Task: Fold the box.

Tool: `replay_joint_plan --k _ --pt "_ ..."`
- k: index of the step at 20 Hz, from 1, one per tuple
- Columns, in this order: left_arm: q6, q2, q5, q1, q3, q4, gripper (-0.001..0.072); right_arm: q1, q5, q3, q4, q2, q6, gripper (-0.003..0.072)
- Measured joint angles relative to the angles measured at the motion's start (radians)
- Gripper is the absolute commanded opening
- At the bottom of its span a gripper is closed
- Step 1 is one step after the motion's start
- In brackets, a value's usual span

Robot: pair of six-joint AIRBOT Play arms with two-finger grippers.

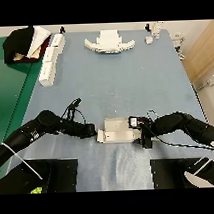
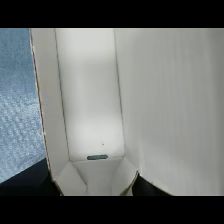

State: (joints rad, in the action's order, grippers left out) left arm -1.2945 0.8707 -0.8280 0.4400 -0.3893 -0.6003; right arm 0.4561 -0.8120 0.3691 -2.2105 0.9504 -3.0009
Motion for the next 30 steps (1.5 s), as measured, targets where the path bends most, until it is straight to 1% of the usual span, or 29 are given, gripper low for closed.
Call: replay_joint_plan --k 3,5,9,15,18,20,21,24,30 --pt "-0.001 0.000 -0.028 0.006 -0.021 0.008 0.0022 0.000 0.000 0.000 0.000 0.000 0.000 0.0528" --pt "-0.002 0.000 -0.045 0.008 -0.027 0.017 0.0515 0.000 0.000 0.000 0.000 0.000 0.000 0.0528" --pt "-0.009 0.000 -0.062 0.009 -0.032 0.023 0.0522 0.000 0.000 0.000 0.000 0.000 0.000 0.0529" --pt "-0.014 0.001 -0.046 0.020 -0.034 0.029 0.0520 0.000 0.000 0.000 0.000 0.000 0.000 0.0528" --pt "-0.061 0.001 -0.021 0.069 -0.036 0.032 0.0519 0.000 0.000 0.000 0.000 0.000 0.000 0.0528" --pt "-0.115 0.001 0.012 0.120 -0.049 0.028 0.0461 0.000 0.000 0.000 0.000 0.000 0.000 0.0529" --pt "-0.145 0.001 0.028 0.146 -0.059 0.019 0.0461 0.000 0.000 0.000 0.000 0.000 0.000 0.0528" --pt "-0.279 0.001 0.071 0.236 -0.097 -0.063 0.0461 0.000 0.000 0.000 0.000 0.000 0.000 0.0528" --pt "-0.663 0.010 0.102 0.379 -0.165 -0.359 0.0460 0.000 0.000 0.000 0.000 0.000 0.000 0.0529"
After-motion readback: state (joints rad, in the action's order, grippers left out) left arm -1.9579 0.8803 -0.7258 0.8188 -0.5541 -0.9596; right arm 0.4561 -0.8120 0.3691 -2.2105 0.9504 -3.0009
